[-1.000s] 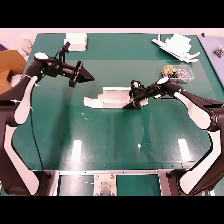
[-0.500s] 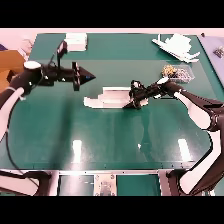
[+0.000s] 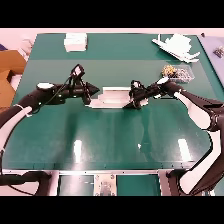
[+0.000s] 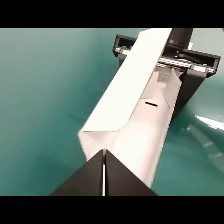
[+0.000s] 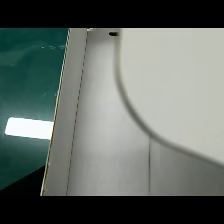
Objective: Fold the box and place the chain.
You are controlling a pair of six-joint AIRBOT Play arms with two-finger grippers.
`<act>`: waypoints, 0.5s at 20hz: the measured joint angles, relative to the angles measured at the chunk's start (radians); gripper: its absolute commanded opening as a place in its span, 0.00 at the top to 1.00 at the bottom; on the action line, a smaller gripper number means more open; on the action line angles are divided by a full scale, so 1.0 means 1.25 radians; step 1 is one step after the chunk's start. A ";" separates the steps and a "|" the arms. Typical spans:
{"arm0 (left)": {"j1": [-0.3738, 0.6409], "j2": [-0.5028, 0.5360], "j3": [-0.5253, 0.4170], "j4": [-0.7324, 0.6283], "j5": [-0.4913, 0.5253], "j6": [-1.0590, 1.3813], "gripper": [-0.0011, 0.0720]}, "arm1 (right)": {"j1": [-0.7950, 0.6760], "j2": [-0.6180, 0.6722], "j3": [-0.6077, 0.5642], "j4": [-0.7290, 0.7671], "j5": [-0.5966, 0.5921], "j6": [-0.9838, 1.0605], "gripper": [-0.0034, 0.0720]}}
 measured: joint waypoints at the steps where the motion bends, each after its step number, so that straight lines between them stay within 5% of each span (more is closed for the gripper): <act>1: -0.004 0.000 -0.011 0.000 0.002 0.012 0.97 | 0.000 0.000 0.000 0.000 0.000 0.000 0.23; 10: -0.015 -0.021 -0.035 -0.054 -0.072 0.136 0.97 | 0.000 0.000 0.000 0.000 0.000 0.000 0.23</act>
